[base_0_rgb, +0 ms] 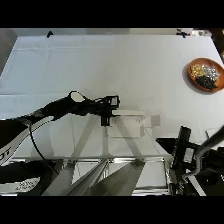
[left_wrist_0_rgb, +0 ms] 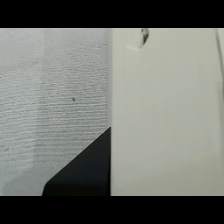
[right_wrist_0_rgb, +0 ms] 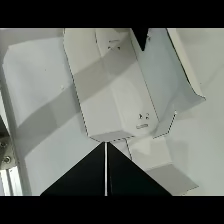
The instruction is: Fold the box and place the chain.
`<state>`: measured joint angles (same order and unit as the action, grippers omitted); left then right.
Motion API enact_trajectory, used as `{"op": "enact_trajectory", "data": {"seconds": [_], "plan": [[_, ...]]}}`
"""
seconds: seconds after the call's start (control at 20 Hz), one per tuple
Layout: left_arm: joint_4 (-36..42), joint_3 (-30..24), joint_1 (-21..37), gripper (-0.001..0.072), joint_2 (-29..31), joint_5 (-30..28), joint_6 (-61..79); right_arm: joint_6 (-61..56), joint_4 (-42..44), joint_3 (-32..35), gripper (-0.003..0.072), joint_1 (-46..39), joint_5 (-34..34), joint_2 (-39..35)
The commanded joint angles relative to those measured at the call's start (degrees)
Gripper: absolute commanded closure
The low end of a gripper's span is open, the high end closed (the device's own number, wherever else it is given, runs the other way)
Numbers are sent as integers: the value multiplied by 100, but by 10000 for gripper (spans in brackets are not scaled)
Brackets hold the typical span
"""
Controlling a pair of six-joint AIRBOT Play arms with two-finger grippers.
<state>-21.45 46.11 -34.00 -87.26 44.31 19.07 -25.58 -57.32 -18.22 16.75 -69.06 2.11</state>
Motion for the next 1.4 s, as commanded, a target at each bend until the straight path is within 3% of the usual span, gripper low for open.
{"op": "enact_trajectory", "data": {"seconds": [0.0,0.1,0.2,0.35,0.5,0.8,1.35], "plan": [[11,-2,-2,696,-4,11,0,1200,-72,214,674,20,247,485],[11,-2,-2,696,-4,13,0,1283,-192,256,633,20,531,780],[11,-2,-2,696,-4,11,0,1576,-249,326,340,20,734,1213],[11,-2,-2,696,-4,11,0,2094,-282,345,220,20,1047,1978],[11,-2,-4,696,-4,11,0,2114,-291,350,-19,109,1600,2680],[11,-2,-2,696,-4,9,0,2111,-81,977,-19,1473,3692,3067],[11,-2,-2,696,-4,11,0,2103,101,1027,-17,1615,4050,3591]]}}
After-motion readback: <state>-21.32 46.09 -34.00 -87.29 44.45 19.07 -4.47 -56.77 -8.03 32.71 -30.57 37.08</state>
